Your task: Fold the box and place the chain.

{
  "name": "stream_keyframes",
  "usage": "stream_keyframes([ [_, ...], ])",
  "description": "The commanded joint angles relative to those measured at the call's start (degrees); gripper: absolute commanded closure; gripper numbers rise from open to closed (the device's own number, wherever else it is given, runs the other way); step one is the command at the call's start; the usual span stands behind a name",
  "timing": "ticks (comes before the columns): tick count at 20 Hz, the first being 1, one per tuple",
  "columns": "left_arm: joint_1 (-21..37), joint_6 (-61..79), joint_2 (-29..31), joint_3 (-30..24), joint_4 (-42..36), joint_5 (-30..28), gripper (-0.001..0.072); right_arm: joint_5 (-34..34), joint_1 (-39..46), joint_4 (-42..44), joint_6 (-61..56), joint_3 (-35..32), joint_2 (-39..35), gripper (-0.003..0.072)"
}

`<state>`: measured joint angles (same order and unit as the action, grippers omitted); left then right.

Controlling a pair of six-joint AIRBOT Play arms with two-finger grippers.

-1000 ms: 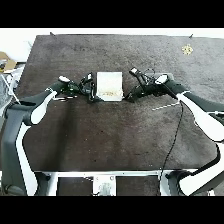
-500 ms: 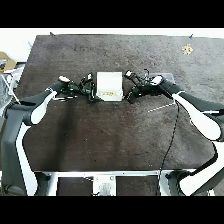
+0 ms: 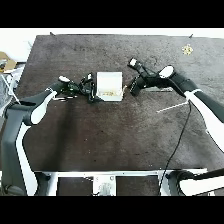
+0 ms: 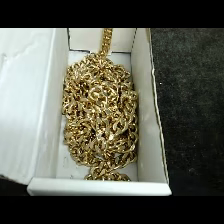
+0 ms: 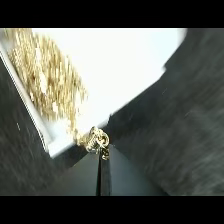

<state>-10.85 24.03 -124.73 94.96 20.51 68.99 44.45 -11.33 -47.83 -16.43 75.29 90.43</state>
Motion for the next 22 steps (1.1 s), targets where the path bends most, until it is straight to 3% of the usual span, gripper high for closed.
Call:
stream_keyframes([
  [1,0.02,0.02,0.02,0.02,0.00,-0.02,0.0251,-3.69,-1.44,11.41,-0.26,0.07,-4.35,0.0682],
  [2,0.02,0.02,0.02,0.02,0.00,-0.02,0.0251,-6.51,-2.95,15.04,-0.28,0.07,-4.13,0.0682],
  [3,0.02,0.02,0.02,0.02,0.00,-0.02,0.0251,-9.07,-4.81,16.52,-0.31,0.07,-3.50,0.0603],
  [4,0.02,0.02,0.02,0.02,0.00,-0.02,0.0251,-10.80,-6.64,15.87,-0.28,0.07,-2.58,0.0457],
  [8,0.02,0.02,0.02,0.02,0.00,0.02,0.0251,-12.44,-6.54,5.07,-9.86,0.07,-1.73,0.0463],
  [11,0.02,0.02,0.02,0.02,0.00,-0.02,0.0250,-12.79,-2.49,7.67,-10.88,0.09,-3.02,0.0490],
  [13,0.02,0.02,0.02,0.02,0.00,-0.02,0.0251,-12.76,0.37,10.67,-12.22,1.42,-3.13,0.0606],
  [14,0.02,0.00,0.02,0.02,0.00,0.00,0.0251,-12.07,1.40,10.78,-13.29,2.89,-2.45,0.0609],
  [15,0.02,0.02,0.02,0.02,0.00,-0.02,0.0251,-9.42,2.08,10.69,-13.35,5.31,-0.92,0.0676],
  [18,0.02,0.02,0.02,0.02,0.00,-0.02,0.0251,4.09,4.07,8.66,-13.35,16.61,8.07,0.0674],
  [22,0.02,0.02,0.02,0.02,0.00,-0.02,0.0251,10.21,5.84,8.98,-11.74,25.31,17.88,0.0674],
])
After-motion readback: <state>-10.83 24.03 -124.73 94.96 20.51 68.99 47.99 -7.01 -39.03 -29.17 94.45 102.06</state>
